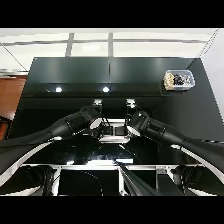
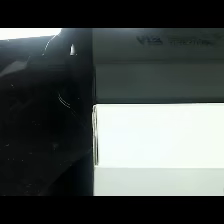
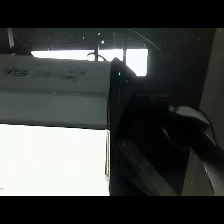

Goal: Fold the box and place the chain.

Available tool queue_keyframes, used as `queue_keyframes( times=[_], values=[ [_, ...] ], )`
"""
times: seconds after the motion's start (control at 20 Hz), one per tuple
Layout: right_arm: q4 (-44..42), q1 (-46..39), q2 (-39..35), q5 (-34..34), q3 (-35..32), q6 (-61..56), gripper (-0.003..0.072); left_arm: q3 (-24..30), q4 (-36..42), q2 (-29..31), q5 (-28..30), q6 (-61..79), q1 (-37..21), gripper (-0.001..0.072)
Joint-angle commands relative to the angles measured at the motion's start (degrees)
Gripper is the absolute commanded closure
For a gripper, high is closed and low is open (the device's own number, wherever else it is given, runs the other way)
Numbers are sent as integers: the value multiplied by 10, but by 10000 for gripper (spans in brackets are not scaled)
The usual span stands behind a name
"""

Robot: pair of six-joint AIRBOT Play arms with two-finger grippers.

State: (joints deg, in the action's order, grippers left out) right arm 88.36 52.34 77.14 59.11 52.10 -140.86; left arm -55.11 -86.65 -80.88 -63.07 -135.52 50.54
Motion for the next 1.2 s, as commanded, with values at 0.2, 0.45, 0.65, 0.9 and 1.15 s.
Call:
queue_keyframes(
  times=[0.2, 0.45, 0.65, 0.9, 1.15],
  values=[
    [0, 0, 1, -6, 0, 3, 489, 0, -1, 0, 0, 3, 0, 682],
    [-13, 0, 1, -21, 0, 3, 482, 0, -1, 0, 0, 3, 0, 682],
    [-12, 0, 6, -24, 0, 3, 482, 0, -1, 0, 0, 3, 0, 682],
    [-13, 0, 16, -16, 0, 3, 483, 0, -1, 0, 0, 3, 0, 682],
    [-11, 0, 16, -11, 0, 3, 600, 0, -1, 0, 0, 3, 0, 682]
  ],
)
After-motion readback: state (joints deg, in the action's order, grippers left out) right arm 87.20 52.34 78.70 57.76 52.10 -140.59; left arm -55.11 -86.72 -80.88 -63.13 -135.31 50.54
